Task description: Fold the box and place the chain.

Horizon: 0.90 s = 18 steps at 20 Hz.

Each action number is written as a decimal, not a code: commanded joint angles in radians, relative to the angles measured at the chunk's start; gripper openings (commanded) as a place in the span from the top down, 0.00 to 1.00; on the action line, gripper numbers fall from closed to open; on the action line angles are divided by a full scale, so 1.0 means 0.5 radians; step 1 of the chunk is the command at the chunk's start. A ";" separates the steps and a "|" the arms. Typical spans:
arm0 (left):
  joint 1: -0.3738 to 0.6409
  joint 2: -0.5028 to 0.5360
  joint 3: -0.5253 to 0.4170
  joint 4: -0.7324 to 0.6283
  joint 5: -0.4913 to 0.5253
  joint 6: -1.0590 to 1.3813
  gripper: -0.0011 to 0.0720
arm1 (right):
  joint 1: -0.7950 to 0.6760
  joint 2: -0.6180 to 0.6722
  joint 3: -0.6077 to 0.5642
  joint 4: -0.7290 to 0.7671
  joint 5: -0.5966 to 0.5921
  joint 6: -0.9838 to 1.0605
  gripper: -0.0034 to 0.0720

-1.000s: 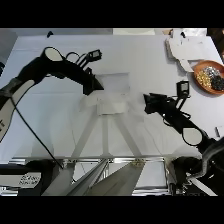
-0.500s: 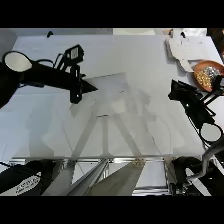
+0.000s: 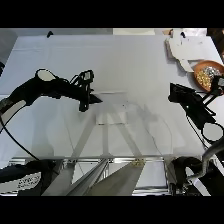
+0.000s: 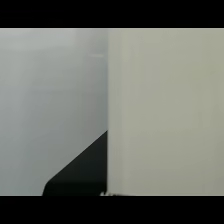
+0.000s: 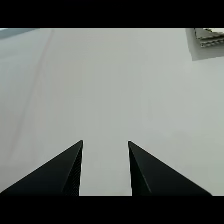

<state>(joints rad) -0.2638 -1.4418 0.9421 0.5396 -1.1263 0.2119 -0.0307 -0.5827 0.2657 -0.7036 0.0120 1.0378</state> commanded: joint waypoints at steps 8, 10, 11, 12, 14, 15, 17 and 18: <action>-0.037 -0.268 -0.008 -0.064 0.125 0.204 0.97 | -0.004 0.002 0.002 0.000 0.067 0.002 0.54; -0.052 -0.300 -0.008 -0.057 0.167 0.204 0.98 | -0.004 0.002 0.002 0.000 0.067 0.002 0.54; -0.059 -0.310 -0.008 -0.057 0.166 0.204 0.98 | -0.004 0.002 0.002 -0.001 0.067 0.002 0.54; -0.060 -0.318 -0.008 -0.056 0.161 0.205 0.98 | -0.004 0.002 0.002 0.000 0.067 0.002 0.54; -0.060 -0.327 -0.008 -0.062 0.184 0.262 0.98 | -0.004 0.002 0.002 0.000 0.067 0.002 0.54; -0.060 -0.326 -0.008 -0.063 0.198 0.328 0.98 | -0.004 0.001 0.002 0.000 0.067 0.002 0.54; -0.060 -0.326 -0.008 -0.093 0.217 0.384 0.98 | -0.004 0.002 0.002 0.000 0.067 0.002 0.54; -0.060 -0.326 -0.008 -0.093 0.217 0.385 0.98 | -0.004 0.002 0.002 0.000 0.067 0.002 0.54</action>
<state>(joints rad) -0.2928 -1.6009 0.9382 0.5030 -1.0325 0.3691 -0.0319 -0.5827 0.2657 -0.7040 0.0456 1.0386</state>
